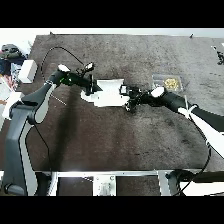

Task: Fold the box and place the chain.

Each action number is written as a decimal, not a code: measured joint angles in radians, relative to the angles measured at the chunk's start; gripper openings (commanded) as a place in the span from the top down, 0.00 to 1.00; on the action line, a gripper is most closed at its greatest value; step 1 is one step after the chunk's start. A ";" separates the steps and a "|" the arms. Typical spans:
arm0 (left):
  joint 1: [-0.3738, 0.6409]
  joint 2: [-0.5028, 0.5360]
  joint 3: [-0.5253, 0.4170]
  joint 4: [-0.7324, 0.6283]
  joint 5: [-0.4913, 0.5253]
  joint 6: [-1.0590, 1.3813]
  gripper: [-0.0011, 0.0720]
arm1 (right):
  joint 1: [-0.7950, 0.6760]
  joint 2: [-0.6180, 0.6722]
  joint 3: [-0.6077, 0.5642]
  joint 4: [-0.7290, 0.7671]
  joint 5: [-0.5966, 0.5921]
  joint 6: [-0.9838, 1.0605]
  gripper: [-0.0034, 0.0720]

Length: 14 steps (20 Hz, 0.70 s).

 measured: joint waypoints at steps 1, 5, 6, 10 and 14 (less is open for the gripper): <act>0.000 0.000 0.000 0.000 0.000 0.000 0.97 | -0.002 0.003 0.008 0.003 -0.003 0.002 0.15; 0.000 0.000 0.000 0.000 0.000 0.000 0.97 | -0.020 -0.011 0.062 0.011 0.004 0.005 0.13; 0.000 0.000 0.000 0.000 0.000 0.000 0.97 | -0.030 -0.018 0.076 0.013 0.010 0.005 0.13; 0.000 0.000 0.000 0.000 0.000 0.000 0.97 | -0.069 -0.058 0.144 0.013 0.080 0.006 0.13; 0.000 0.000 0.000 0.000 0.000 0.000 0.97 | -0.095 -0.126 0.236 0.013 0.192 0.006 0.06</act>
